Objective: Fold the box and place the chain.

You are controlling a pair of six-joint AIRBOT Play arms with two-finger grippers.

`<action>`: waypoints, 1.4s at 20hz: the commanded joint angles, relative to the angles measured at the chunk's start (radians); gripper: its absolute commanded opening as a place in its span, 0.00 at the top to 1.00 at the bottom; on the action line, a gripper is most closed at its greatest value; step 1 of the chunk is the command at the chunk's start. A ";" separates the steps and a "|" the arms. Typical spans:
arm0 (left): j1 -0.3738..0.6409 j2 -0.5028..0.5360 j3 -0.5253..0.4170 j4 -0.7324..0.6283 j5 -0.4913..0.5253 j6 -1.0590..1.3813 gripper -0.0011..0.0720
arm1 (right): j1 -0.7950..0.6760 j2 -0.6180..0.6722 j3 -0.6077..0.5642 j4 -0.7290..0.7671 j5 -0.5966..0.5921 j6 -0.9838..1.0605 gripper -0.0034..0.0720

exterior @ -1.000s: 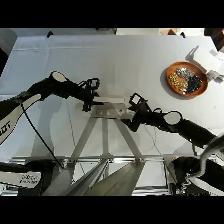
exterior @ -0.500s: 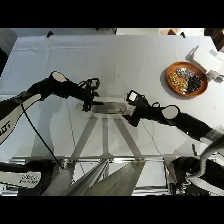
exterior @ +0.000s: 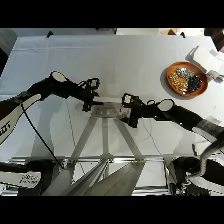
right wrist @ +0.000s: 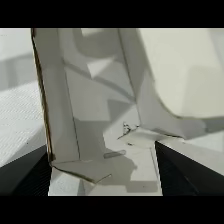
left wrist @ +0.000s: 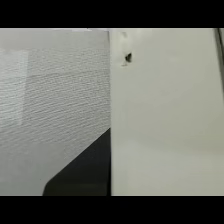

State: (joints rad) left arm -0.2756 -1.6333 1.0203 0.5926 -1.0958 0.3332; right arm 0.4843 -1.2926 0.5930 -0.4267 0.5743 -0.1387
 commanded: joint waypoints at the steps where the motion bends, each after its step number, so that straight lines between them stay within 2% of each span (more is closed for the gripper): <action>1: 0.000 -0.001 0.000 0.000 0.000 0.000 0.97 | 0.000 -0.029 0.010 0.050 0.008 -0.054 0.02; 7: 0.000 -0.001 0.000 0.000 0.000 0.000 0.97 | -0.030 -0.035 0.014 0.026 0.018 0.040 0.02; 11: 0.000 -0.001 0.000 0.000 0.000 0.000 0.97 | -0.061 -0.035 0.015 -0.045 0.021 0.112 0.02; 22: 0.000 -0.001 0.000 0.000 0.000 0.000 0.97 | -0.061 -0.036 0.058 -0.022 0.043 -0.039 0.02; 28: 0.000 -0.001 0.000 0.000 0.000 0.000 0.97 | -0.061 -0.107 0.066 0.062 0.105 -0.132 0.02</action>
